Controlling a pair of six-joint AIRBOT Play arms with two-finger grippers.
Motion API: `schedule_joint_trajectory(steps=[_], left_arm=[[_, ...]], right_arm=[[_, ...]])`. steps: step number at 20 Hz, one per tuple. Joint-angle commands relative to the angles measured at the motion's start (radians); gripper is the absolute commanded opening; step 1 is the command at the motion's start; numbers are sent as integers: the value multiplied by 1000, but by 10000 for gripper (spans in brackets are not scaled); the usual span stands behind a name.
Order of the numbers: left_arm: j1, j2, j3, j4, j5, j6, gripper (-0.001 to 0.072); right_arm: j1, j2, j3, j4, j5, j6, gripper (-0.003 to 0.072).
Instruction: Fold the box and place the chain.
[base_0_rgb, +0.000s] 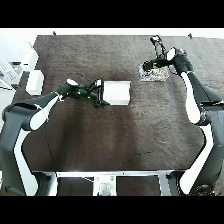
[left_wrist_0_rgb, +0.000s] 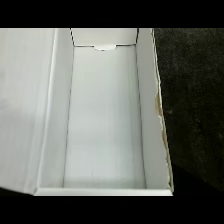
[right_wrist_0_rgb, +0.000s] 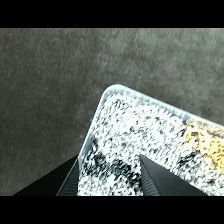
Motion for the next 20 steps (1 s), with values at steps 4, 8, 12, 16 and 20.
schedule_joint_trajectory(steps=[4,8,12,16,20], left_arm=[[0,0,0,0,-1,0,404],[0,0,0,0,-2,0,404],[0,0,0,0,-2,0,404],[0,0,0,0,-1,0,405],[0,0,0,1,-1,0,404]], right_arm=[[-2,-2,0,-55,63,33,430],[-6,-2,0,-88,1,86,431],[-66,-2,0,9,4,-122,420],[-109,-7,0,187,2,-412,399],[-129,-29,0,296,26,-598,401]])
